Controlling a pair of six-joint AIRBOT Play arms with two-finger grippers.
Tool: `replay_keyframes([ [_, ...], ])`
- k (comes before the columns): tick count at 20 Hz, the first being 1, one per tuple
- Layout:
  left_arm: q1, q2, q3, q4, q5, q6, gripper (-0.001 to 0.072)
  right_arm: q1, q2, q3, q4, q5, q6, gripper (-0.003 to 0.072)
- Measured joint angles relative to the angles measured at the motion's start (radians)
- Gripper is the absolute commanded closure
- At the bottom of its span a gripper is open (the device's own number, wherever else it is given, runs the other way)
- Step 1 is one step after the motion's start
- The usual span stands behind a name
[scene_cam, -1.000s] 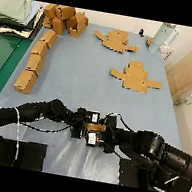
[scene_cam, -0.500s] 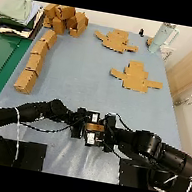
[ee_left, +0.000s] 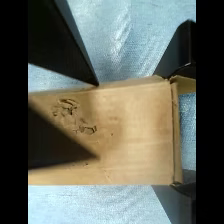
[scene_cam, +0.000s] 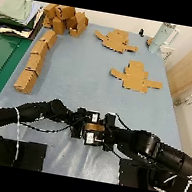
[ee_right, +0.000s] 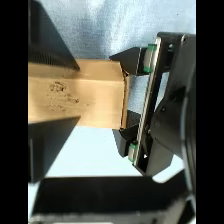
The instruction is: Fold the box.
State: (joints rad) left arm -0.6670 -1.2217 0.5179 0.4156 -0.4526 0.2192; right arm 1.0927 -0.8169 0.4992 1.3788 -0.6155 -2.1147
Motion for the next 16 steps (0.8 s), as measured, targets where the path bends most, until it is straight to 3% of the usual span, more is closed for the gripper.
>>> replay_keyframes([
  [6,0.000,0.000,0.000,0.000,0.000,0.000,0.0107,0.000,-0.023,-0.003,-0.016,0.004,0.047,0.0194],
  [7,0.000,0.000,0.000,0.000,0.000,0.000,0.0107,0.000,-0.026,-0.004,-0.028,0.004,0.059,0.0285],
  [9,0.000,0.000,0.000,-0.001,0.000,-0.002,0.0107,0.000,-0.029,-0.004,-0.045,0.002,0.076,0.0287],
  [10,0.000,0.000,0.000,-0.001,0.000,-0.001,0.0106,0.000,-0.029,-0.004,-0.051,0.002,0.083,0.0364],
  [11,0.000,0.000,0.000,-0.001,0.000,-0.002,0.0107,0.000,-0.030,-0.004,-0.055,0.000,0.086,0.0392],
  [16,0.000,0.000,0.000,-0.001,0.002,-0.001,0.0107,0.002,-0.022,-0.005,-0.069,-0.004,0.097,0.0393],
])
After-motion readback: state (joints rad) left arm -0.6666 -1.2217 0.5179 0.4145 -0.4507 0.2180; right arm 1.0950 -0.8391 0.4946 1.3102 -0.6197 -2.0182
